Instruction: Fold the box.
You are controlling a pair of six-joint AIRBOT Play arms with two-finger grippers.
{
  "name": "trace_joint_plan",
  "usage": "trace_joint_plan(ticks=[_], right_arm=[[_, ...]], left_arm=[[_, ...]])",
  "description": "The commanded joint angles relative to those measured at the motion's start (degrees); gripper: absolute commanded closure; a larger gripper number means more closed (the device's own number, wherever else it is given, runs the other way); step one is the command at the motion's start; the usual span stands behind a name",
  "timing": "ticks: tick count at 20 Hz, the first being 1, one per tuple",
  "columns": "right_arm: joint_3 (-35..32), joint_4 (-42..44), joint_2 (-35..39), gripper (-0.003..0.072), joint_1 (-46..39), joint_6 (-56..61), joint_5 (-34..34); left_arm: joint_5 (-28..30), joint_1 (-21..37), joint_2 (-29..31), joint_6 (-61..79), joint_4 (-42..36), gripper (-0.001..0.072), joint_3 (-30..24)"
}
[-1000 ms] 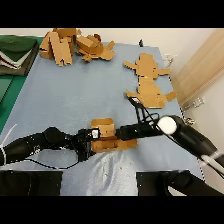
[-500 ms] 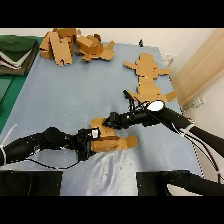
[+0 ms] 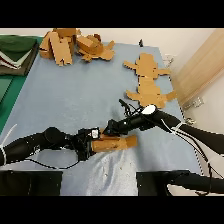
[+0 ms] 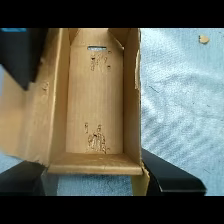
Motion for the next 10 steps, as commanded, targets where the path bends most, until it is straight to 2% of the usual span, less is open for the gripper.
trace_joint_plan(ticks=[1, 5, 10], right_arm=[[-3.4, -3.0, -0.2, 0.0531, 0.2, 0.2, -1.5], [-3.4, -7.1, -0.2, 0.0531, -0.2, -0.2, -5.3], [4.2, -15.8, 3.9, 0.053, -8.5, -3.7, -5.8]], left_arm=[[0.5, 0.0, 0.0, 0.0, -0.1, 0.0242, 0.0], [0.6, 0.0, 0.0, 0.0, -0.1, 0.0242, 0.0], [0.6, 0.0, 0.0, 0.0, -0.1, 0.0242, 0.0]])
